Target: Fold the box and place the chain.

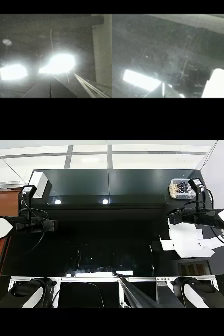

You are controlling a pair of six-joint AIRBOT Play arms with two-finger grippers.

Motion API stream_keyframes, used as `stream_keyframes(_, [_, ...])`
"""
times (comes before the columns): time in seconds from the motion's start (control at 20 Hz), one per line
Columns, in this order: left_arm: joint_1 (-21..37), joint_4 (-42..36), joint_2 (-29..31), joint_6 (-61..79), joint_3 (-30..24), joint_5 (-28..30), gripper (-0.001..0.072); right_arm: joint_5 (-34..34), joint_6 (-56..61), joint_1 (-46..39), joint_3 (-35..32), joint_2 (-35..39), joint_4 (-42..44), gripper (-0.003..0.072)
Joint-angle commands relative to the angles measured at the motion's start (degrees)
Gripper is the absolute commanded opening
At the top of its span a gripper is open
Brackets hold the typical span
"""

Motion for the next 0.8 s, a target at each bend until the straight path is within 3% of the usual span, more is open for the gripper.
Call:
stream_keyframes(0.0, [0.0, 0.0, 0.0, 0.0, 0.0, 0.0, 0.0025, 0.0, 0.0, 0.0, 0.0, 0.0, 0.0, 0.002])
stream_keyframes(0.65, [0.0, -0.1, 0.0, 0.0, 0.0, 0.2, 0.0025, -0.9, 0.0, 0.0, 0.0, 0.0, 0.2, 0.002])
stream_keyframes(0.75, [0.0, -0.6, -0.1, 0.0, 0.0, 3.9, 0.0025, -3.0, 0.0, 0.0, 0.0, 0.0, 0.2, 0.002])
